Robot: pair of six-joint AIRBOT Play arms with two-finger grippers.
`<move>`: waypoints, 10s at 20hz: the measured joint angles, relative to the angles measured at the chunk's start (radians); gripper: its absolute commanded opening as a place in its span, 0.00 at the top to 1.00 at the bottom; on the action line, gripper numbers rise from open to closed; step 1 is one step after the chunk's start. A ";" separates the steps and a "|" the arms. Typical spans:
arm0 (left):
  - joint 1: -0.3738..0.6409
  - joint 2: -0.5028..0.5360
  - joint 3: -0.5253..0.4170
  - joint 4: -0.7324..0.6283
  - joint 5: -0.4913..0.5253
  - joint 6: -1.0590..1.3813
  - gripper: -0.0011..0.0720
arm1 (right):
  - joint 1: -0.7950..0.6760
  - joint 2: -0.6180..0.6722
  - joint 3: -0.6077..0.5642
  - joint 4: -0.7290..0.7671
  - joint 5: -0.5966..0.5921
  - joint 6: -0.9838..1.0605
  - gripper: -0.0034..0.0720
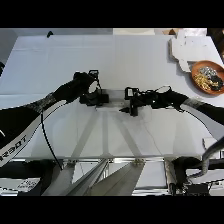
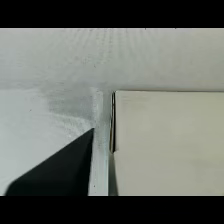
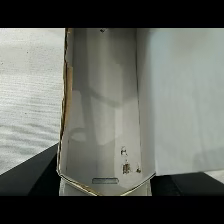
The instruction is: Fold the box and place the chain.
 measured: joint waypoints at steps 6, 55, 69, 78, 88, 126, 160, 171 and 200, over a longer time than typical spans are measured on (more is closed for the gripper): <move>0.010 0.048 0.000 -0.003 -0.010 0.006 0.37 | 0.000 0.000 0.000 0.000 0.000 0.000 0.32; 0.497 -0.120 -0.002 -0.832 -0.219 2.432 0.01 | 0.000 0.000 0.000 0.000 0.000 0.000 0.32; 0.492 -0.053 -0.105 -0.846 -0.161 2.548 0.01 | 0.000 0.000 0.000 0.000 -0.001 0.000 0.32; 0.493 -0.021 -0.177 -0.942 -0.094 2.552 0.01 | 0.000 0.000 0.000 0.000 0.000 0.000 0.32; 0.491 -0.019 -0.180 -0.954 -0.141 2.609 0.01 | 0.000 0.000 0.000 0.000 -0.002 0.000 0.32; 0.426 -0.089 -0.187 -1.010 -0.001 2.603 0.54 | -0.001 0.000 0.000 0.001 -0.003 0.001 0.32; 0.426 -0.089 -0.186 -0.961 -0.048 2.603 0.53 | 0.000 0.000 0.000 0.000 0.000 0.000 0.32; 0.426 -0.089 -0.186 -0.961 -0.048 2.603 0.53 | 0.000 0.000 0.000 0.000 -0.001 0.000 0.32; 0.425 -0.089 -0.187 -0.960 -0.055 2.603 0.53 | 0.000 0.000 0.000 0.014 -0.005 -0.006 0.06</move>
